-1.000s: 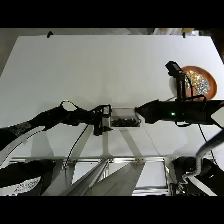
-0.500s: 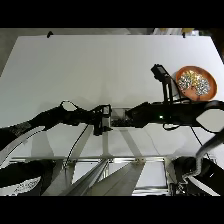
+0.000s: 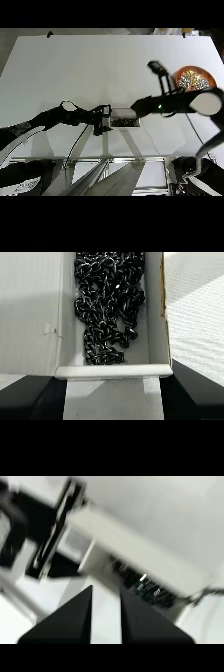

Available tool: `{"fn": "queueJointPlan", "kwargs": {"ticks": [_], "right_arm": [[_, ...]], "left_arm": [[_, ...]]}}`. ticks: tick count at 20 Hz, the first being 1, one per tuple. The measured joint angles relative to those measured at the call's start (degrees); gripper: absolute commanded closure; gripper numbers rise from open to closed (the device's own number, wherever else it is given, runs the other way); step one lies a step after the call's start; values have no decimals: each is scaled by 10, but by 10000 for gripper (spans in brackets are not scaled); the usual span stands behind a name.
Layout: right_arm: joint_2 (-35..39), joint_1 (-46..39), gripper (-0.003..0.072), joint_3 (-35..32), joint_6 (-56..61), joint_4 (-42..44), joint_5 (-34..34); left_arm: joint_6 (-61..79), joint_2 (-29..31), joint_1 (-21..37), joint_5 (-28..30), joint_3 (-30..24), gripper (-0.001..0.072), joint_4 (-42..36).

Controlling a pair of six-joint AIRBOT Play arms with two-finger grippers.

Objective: Fold the box and place the chain.

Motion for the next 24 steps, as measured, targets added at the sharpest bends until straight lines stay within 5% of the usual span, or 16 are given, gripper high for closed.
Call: {"fn": "queueJointPlan", "kwargs": {"ticks": [1,7,8,10,11,24], "right_arm": [[-1,-23,674,15,-2,-4,5],[-35,-137,673,45,-9,-117,46],[-49,-147,620,47,-10,-137,54],[-83,-159,351,48,-10,-164,66],[-102,-163,322,48,-10,-172,70],[-285,-148,339,49,27,-186,70]], "left_arm": [[0,0,0,0,0,399,0],[0,0,0,0,0,399,0],[0,0,0,0,0,399,0],[0,0,0,0,0,399,0],[0,0,0,0,0,399,0],[0,0,0,0,0,399,0]]}}
